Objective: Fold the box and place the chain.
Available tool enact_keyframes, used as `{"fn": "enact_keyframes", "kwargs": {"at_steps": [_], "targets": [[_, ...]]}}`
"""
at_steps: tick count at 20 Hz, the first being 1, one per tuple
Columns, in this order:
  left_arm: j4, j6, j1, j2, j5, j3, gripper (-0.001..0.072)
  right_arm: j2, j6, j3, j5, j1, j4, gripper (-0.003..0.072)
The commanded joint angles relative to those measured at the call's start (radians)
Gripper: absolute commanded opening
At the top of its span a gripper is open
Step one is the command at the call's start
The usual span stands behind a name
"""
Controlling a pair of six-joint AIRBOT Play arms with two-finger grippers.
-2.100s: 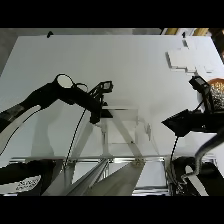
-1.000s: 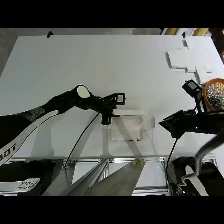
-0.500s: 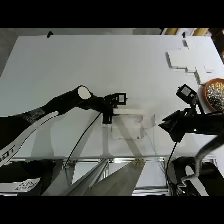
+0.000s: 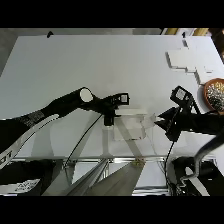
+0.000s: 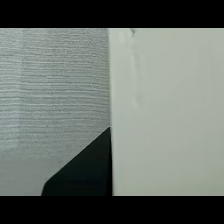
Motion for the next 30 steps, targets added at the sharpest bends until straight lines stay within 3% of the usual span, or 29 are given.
{"fn": "enact_keyframes", "kwargs": {"at_steps": [1,11,15,30], "targets": [[0.011,-0.020,-0.003,-0.007,0.001,0.000,0.0003,-0.001,-0.011,0.000,-0.003,0.010,-0.002,0.0298],[0.012,-0.019,-0.003,-0.034,-0.004,0.000,0.0003,-0.001,-0.011,0.000,-0.003,0.009,-0.048,0.0298],[0.078,-0.020,-0.011,-0.034,-0.008,0.000,0.0003,-0.001,-0.011,0.000,-0.003,0.009,-0.108,0.0298],[0.102,0.007,-0.020,-0.006,-0.011,0.010,0.0005,-0.001,-0.010,0.000,-0.002,0.009,-0.108,0.0298]]}}
